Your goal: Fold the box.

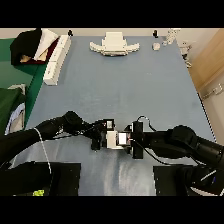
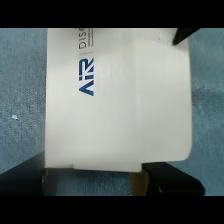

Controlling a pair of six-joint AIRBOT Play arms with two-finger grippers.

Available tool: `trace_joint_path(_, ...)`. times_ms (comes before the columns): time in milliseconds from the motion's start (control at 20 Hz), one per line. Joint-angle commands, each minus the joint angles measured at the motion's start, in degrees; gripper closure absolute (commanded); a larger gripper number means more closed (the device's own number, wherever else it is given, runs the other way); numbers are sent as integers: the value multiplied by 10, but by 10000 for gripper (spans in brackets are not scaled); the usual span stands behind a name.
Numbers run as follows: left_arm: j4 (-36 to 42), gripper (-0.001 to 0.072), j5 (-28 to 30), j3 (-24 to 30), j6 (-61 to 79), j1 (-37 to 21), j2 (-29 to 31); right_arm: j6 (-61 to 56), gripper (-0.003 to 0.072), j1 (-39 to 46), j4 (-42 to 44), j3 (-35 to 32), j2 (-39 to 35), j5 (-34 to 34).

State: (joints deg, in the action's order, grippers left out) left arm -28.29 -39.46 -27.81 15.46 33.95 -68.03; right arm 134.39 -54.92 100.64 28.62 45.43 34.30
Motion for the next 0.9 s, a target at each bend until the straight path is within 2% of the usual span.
trace_joint_path(0,0,250,0,0,0,0,0,-4,72,-5,-34,-15,14,-58)
trace_joint_path(200,0,250,0,0,0,0,0,-4,72,-6,-43,-15,32,-69)
trace_joint_path(850,0,250,0,0,0,0,0,-3,73,-5,-79,-13,-2,-90)
